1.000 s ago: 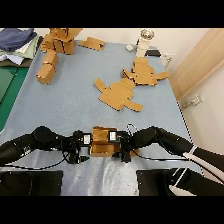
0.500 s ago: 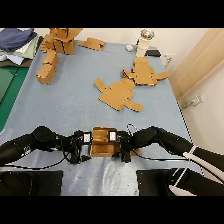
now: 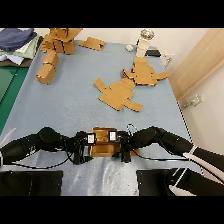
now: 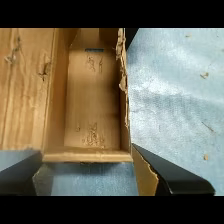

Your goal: Fold the box.

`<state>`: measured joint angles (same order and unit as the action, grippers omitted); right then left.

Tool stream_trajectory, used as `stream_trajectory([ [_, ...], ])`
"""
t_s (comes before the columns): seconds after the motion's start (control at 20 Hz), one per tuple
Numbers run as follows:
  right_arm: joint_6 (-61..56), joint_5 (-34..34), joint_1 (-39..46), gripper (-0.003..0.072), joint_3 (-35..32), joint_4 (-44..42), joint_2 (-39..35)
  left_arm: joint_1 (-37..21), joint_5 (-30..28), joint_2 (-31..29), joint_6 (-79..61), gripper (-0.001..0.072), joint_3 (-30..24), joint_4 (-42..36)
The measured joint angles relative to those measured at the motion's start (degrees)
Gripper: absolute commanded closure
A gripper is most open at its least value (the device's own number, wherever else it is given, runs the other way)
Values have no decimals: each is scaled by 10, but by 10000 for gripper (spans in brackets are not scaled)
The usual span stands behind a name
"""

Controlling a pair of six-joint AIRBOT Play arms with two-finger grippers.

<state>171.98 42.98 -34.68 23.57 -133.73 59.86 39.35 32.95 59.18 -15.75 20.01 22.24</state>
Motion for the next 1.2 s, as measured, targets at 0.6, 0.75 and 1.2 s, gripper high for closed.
stream_trajectory([
  [0.6, 0, 0, 0, 208, 0, 0, 0, 7, -5, 28, -2, 254, 19, -1],
  [0.75, 0, 0, 0, 208, 0, 0, 0, 7, -6, 28, -3, 255, 19, -1],
  [1.2, 0, 0, 0, 208, 0, 0, 0, 7, -8, 28, -4, 255, 19, -2],
])
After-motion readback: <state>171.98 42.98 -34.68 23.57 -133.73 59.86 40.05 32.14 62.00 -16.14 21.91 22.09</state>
